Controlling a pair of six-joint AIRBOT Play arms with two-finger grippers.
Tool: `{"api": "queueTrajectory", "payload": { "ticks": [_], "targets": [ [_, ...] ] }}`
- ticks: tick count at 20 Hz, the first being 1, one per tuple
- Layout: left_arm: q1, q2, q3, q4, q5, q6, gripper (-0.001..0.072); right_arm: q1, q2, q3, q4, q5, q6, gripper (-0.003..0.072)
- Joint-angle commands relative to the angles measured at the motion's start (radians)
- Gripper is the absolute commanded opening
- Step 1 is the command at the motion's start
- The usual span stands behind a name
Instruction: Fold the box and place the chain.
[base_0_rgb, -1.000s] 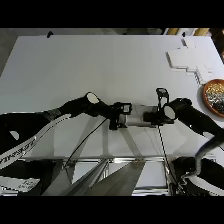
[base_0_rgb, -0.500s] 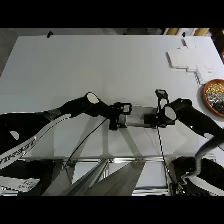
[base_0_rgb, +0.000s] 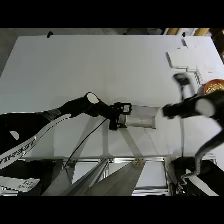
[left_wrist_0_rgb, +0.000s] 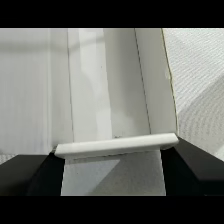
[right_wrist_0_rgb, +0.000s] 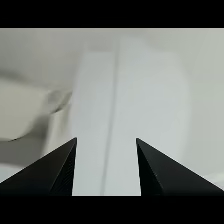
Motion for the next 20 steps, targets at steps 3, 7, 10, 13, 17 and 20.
{"api": "queueTrajectory", "payload": {
  "ticks": [3,7,10,13,17,20],
  "targets": [
    [0.0,0.0,0.0,0.0,0.001,0.0,0.0208,-0.581,-0.005,0.093,-0.108,-0.153,-0.205,0.0299],
    [0.0,0.0,0.0,0.0,0.001,0.0,0.0207,-0.99,-0.154,0.092,-0.026,-0.392,-0.284,0.0272],
    [0.0,0.0,0.0,0.0,0.0,0.0,0.0207,-1.1,-0.271,0.092,0.003,-0.477,-0.357,0.0248],
    [0.0,0.0,0.0,0.0,0.0,0.0,0.0207,-1.104,-0.361,0.092,0.008,-0.528,-0.367,0.0248],
    [0.0,0.0,0.0,0.0,0.0,0.0,0.0207,-1.098,-0.447,0.092,0.017,-0.586,-0.383,0.0248],
    [0.0,0.0,0.0,0.0,0.0,0.0,0.0207,-1.098,-0.48,0.092,0.101,-0.639,-0.431,0.022]
  ]
}}
